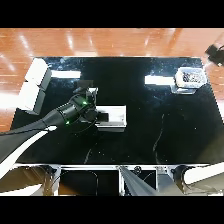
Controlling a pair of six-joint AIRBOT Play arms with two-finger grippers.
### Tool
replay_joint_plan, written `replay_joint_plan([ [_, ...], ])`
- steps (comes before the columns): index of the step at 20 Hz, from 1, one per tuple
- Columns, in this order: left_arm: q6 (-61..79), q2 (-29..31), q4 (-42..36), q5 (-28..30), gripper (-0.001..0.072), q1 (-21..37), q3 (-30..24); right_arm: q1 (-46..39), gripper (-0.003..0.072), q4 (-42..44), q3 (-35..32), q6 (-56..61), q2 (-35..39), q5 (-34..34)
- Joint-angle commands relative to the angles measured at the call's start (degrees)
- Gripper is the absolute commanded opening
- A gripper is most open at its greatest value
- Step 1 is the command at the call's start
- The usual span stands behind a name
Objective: Fold the box and place the chain.
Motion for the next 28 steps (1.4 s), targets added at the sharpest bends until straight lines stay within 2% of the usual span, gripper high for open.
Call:
replay_joint_plan([
  [1, 0.02, 0.02, 0.04, -0.13, 0.0027, 0.04, 0.00, 0.35, 0.0022, 0.11, 0.04, -3.08, 9.09, -0.09],
  [9, 0.07, 0.02, -0.22, -1.11, 0.0027, -0.07, 0.00, 5.99, 0.0023, 0.26, 2.34, -7.32, 26.95, -2.29],
  [11, 0.07, 0.02, -0.37, -1.09, 0.0027, -0.07, 0.00, 8.44, 0.0022, 0.31, 6.95, -7.50, 28.68, -2.36],
  [14, 0.04, 0.02, -0.39, -1.11, 0.0027, -0.07, 0.00, 13.49, 0.0022, 0.31, 17.77, -7.78, 28.89, -2.54],
  [16, 0.04, 0.02, -0.42, -1.11, 0.0027, -0.09, 0.00, 17.33, 0.0024, 0.31, 21.00, -8.98, 29.88, -4.81],
  [22, 0.07, 0.02, -0.66, -0.96, 0.0027, -0.17, 0.00, 33.94, 0.0024, 0.33, 21.05, -12.90, 34.62, -9.49],
  [25, 0.07, 0.02, -0.63, -0.96, 0.0027, -0.17, 0.00, 45.22, 0.0024, 0.31, 21.00, -17.11, 35.26, -7.76],
  [28, 0.07, 0.02, -0.61, -0.96, 0.0027, -0.17, 0.00, 55.15, 0.0024, 0.15, 19.06, -18.45, 35.30, -2.82],
])
